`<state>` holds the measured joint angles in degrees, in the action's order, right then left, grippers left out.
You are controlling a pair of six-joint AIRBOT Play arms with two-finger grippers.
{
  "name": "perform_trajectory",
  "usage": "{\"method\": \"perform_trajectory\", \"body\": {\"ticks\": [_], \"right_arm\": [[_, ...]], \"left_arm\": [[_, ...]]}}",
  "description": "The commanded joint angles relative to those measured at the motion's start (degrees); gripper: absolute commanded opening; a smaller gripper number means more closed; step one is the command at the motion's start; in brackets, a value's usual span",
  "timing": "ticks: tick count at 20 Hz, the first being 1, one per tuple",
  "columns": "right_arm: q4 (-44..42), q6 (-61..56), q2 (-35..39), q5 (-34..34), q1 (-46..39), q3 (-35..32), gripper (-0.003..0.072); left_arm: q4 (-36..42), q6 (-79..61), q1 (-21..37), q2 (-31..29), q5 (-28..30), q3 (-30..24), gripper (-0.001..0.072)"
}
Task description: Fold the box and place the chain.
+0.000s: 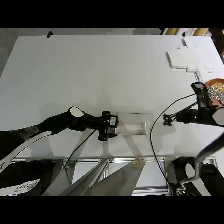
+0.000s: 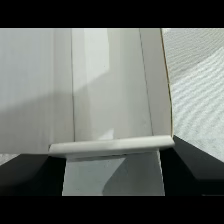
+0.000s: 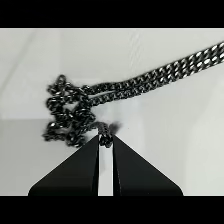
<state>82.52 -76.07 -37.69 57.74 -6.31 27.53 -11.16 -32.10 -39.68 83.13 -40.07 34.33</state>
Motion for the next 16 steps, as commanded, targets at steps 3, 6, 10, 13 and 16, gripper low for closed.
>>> {"method": "perform_trajectory", "body": {"ticks": [3, 6, 10, 13, 16], "right_arm": [[-20.76, 19.52, 14.23, 6.36, 4.96, 0.04, 0.0016], [-32.2, 31.87, 17.31, 7.02, 9.62, 0.04, 0.0017], [-38.14, 39.6, 19.39, 8.44, 12.41, 0.04, 0.0017], [-42.93, 44.39, 20.83, 12.07, 14.53, 0.04, 0.0018], [-47.84, 47.76, 22.05, 13.29, 18.51, 0.02, 0.0018]], "left_arm": [[-0.02, -0.02, 0.02, -0.02, 0.02, -0.02, 0.0372], [-0.02, -0.02, 0.02, -0.02, 0.02, -0.02, 0.0372], [-0.02, -0.02, 0.02, -0.02, 0.02, -0.02, 0.0372], [-0.02, -0.02, 0.02, -0.02, 0.02, -0.02, 0.0372], [-0.02, -0.02, 0.02, -0.02, 0.02, -0.02, 0.0372]]}}
